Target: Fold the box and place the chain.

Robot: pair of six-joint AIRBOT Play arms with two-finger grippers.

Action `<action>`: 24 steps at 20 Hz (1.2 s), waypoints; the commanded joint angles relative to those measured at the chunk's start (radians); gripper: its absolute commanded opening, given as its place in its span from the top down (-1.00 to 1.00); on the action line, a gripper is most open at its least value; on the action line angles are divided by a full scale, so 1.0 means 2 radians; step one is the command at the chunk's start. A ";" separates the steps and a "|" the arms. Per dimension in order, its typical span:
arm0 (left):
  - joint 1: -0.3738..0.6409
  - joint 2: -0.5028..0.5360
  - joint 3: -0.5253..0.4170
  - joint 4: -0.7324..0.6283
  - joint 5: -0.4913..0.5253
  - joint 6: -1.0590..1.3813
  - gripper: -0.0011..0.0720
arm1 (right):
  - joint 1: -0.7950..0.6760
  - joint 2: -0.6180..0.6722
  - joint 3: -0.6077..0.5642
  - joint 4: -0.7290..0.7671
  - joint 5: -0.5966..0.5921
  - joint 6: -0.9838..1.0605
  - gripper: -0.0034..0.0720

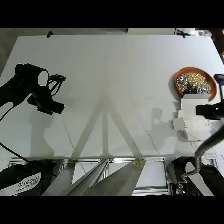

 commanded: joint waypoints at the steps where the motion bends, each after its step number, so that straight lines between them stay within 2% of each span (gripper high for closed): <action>1: 0.000 0.000 0.000 0.000 0.000 0.000 0.95 | -0.059 -0.015 0.054 -0.015 -0.018 -0.010 0.89; 4: 0.000 0.000 0.000 0.000 0.000 0.000 0.95 | -0.100 -0.047 0.089 -0.029 -0.007 -0.019 0.89; 5: 0.000 0.000 0.000 0.000 0.000 0.000 0.95 | -0.114 -0.057 0.092 -0.042 -0.009 -0.035 0.59; 6: 0.000 0.000 0.000 0.000 0.000 0.000 0.95 | -0.127 -0.070 0.092 -0.062 -0.011 -0.046 -0.17; 7: 0.000 0.000 0.000 0.000 0.000 0.000 0.95 | -0.137 -0.084 0.092 -0.083 -0.016 -0.052 -0.49; 9: 0.000 0.000 0.000 0.000 0.000 0.000 0.95 | -0.151 -0.124 0.092 -0.112 -0.018 -0.064 -0.62; 11: 0.000 0.000 0.000 0.000 0.000 0.000 0.95 | -0.157 -0.170 0.092 -0.112 -0.014 -0.090 -0.90; 12: 0.000 0.000 0.000 0.000 0.000 0.000 0.95 | -0.156 -0.193 0.092 -0.111 -0.014 -0.096 -0.90; 18: 0.000 0.000 0.000 0.000 0.000 0.000 0.95 | -0.157 -0.298 0.091 -0.111 -0.001 -0.099 -0.84; 19: 0.000 0.000 0.000 0.000 0.000 0.000 0.95 | -0.157 -0.310 0.091 -0.112 -0.001 -0.098 -0.67; 21: 0.000 0.000 0.000 0.000 0.000 0.000 0.95 | -0.157 -0.327 0.091 -0.127 -0.001 -0.075 -0.14; 22: 0.000 0.000 0.000 0.000 0.000 0.000 0.95 | -0.158 -0.333 0.091 -0.136 -0.001 -0.063 0.04; 23: 0.000 0.000 0.000 0.000 0.000 0.000 0.95 | -0.159 -0.336 0.091 -0.137 0.001 -0.061 0.38; 24: 0.000 0.000 0.000 0.000 0.000 0.000 0.95 | -0.160 -0.336 0.092 -0.134 0.005 -0.060 0.88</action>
